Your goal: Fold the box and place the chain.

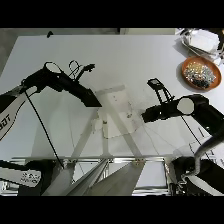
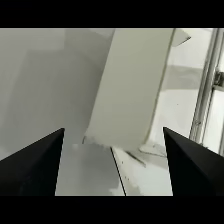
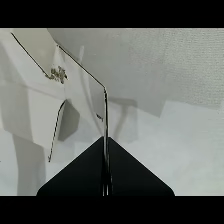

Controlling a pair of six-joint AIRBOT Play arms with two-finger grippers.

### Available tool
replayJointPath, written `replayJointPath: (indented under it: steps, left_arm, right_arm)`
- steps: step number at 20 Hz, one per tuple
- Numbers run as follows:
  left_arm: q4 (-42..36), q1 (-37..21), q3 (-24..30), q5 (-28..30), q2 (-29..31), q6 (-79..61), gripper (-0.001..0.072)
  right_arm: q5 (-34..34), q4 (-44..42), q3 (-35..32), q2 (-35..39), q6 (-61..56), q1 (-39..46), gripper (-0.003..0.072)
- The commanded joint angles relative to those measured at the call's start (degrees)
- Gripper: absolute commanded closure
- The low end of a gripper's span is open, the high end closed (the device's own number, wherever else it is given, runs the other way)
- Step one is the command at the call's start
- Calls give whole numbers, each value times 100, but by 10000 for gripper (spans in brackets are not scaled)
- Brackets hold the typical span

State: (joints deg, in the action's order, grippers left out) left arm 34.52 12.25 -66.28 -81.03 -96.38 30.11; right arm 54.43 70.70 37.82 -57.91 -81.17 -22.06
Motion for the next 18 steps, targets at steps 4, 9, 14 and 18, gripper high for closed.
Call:
replayJointPath:
  steps: [4, 9, 14, 18]
  left_arm:
    - [-457, 184, 22, -155, -466, -463, 48]
    - [-339, 638, 22, 116, -492, -857, 439]
    - [4, 658, 22, 66, -402, -931, 710]
    - [503, 824, 22, 87, 133, -1056, 711]
  right_arm:
    - [-9, -7, -2, 4, -4, -7, 671]
    - [44, -20, -2, 4, -4, -7, 671]
    - [179, -236, 2, 9, -2, -7, 668]
    - [658, -302, 4, 354, -7, -7, 504]
